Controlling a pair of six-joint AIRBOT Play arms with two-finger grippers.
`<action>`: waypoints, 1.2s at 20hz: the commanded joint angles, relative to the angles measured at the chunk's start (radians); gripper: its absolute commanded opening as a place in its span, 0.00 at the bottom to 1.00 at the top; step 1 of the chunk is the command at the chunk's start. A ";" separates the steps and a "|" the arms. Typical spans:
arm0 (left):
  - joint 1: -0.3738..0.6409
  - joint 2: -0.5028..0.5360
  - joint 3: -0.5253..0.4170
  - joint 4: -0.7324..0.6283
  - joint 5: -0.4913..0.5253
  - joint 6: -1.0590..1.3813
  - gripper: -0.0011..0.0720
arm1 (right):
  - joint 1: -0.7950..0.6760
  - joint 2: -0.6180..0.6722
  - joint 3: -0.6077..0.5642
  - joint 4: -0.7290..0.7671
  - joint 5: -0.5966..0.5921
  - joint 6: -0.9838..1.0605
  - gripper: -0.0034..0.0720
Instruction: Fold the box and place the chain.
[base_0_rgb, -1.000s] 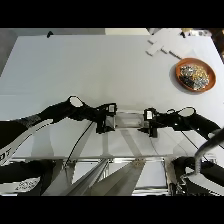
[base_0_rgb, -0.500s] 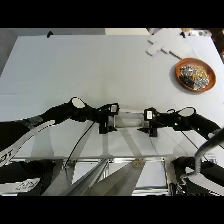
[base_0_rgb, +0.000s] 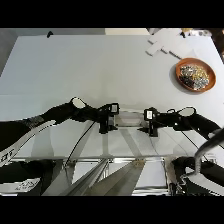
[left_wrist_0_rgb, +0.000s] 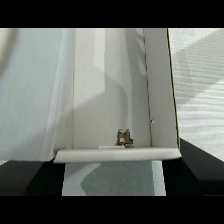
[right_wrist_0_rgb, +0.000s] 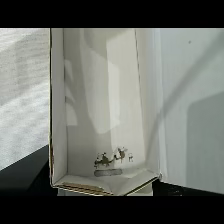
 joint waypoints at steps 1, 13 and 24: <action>-0.001 -0.001 -0.001 0.003 0.001 -0.001 0.15 | 0.001 0.000 0.000 0.000 0.000 0.000 0.57; -0.001 -0.001 -0.001 0.003 0.001 -0.001 0.15 | 0.001 0.000 0.000 -0.035 -0.020 -0.001 0.57; -0.001 -0.001 -0.001 0.003 0.001 -0.001 0.15 | 0.001 0.102 0.000 -0.164 -0.011 0.173 0.97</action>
